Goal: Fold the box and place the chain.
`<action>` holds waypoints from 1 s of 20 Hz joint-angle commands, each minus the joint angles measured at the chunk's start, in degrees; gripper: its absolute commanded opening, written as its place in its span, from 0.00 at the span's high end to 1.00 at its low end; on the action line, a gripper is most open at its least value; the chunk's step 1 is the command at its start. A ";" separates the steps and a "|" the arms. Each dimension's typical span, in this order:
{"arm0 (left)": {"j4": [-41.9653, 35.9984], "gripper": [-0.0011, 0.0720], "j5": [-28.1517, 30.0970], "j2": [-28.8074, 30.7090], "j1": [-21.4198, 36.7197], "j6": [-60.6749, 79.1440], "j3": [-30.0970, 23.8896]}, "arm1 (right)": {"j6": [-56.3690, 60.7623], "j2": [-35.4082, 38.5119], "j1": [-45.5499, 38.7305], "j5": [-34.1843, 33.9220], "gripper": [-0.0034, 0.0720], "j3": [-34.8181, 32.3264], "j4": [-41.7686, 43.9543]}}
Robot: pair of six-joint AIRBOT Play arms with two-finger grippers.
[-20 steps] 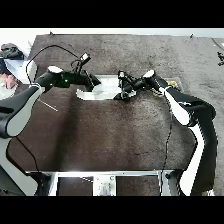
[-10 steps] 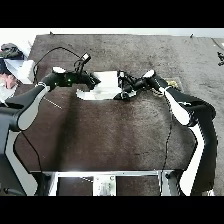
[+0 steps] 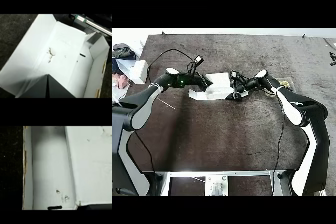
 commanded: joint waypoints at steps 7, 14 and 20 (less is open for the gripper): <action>6.73 0.97 -10.67 9.86 3.08 3.02 0.20 | 0.02 0.02 0.04 -0.02 0.48 0.02 0.00; 29.40 0.01 -13.49 9.70 2.89 -0.46 -0.39 | 0.02 0.02 -0.02 0.02 0.48 0.02 0.00; 33.03 0.01 -9.88 6.21 -1.14 1.55 -0.92 | 0.02 0.02 -0.09 0.00 0.48 0.02 0.00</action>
